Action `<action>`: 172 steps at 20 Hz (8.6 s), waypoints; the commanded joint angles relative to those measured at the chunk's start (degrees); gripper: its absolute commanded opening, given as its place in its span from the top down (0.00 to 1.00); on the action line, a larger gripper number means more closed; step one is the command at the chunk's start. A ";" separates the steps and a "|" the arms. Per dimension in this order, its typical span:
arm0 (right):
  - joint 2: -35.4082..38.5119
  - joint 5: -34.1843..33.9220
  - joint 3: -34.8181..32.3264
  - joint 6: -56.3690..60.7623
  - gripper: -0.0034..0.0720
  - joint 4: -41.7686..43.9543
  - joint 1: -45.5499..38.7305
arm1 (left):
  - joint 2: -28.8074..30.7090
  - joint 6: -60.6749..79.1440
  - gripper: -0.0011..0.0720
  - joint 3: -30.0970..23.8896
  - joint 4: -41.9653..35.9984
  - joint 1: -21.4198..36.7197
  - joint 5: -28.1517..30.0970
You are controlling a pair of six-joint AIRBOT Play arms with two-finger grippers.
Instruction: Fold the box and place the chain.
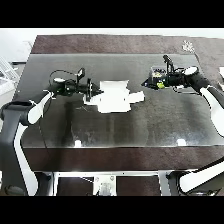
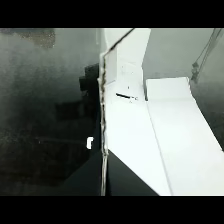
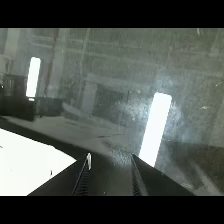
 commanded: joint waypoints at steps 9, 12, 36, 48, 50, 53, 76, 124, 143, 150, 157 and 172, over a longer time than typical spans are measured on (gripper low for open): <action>-0.02 0.00 -1.09 -0.55 0.53 0.00 -0.02 | 0.04 3.69 0.97 -0.79 4.57 0.00 1.25; -0.02 -0.02 -1.09 -0.55 0.53 0.02 -0.04 | 0.04 4.15 0.96 -0.79 4.55 0.00 1.31; 20.81 0.68 -17.68 -42.91 0.25 1.90 7.98 | 0.07 3.63 0.96 -0.76 4.11 0.00 2.67; 20.79 -15.02 -24.44 -49.59 0.20 -12.35 21.16 | 0.07 3.63 0.96 -0.76 4.07 0.00 2.80; 20.79 -14.82 -24.55 -49.62 0.20 -12.00 21.31 | 0.07 3.63 0.96 -0.76 4.07 0.00 2.80; 20.81 -14.80 -24.72 -49.99 0.20 -12.02 22.10 | 0.07 3.63 0.96 -0.76 4.07 0.00 2.80; 17.73 -30.25 -31.56 -69.42 0.19 3.61 24.65 | 0.04 3.63 0.96 -0.76 4.07 0.00 2.80; -2.67 4.59 -6.91 -86.23 0.12 13.49 9.99 | 0.07 3.63 0.96 -0.76 4.07 0.00 2.80; -9.29 9.66 -0.66 -86.03 0.05 10.34 11.06 | 0.07 3.63 0.96 -0.76 4.07 0.00 2.80; -9.51 9.68 -0.48 -87.56 0.05 13.09 11.28 | 0.07 3.63 0.96 -0.76 4.07 0.00 2.80; -10.93 10.38 -0.48 -87.56 0.05 13.35 11.28 | 0.07 3.63 0.96 -0.76 4.07 0.00 2.80; -11.45 10.60 -0.24 -87.84 0.05 14.25 11.41 | 0.07 3.63 0.96 -0.76 4.04 0.00 2.80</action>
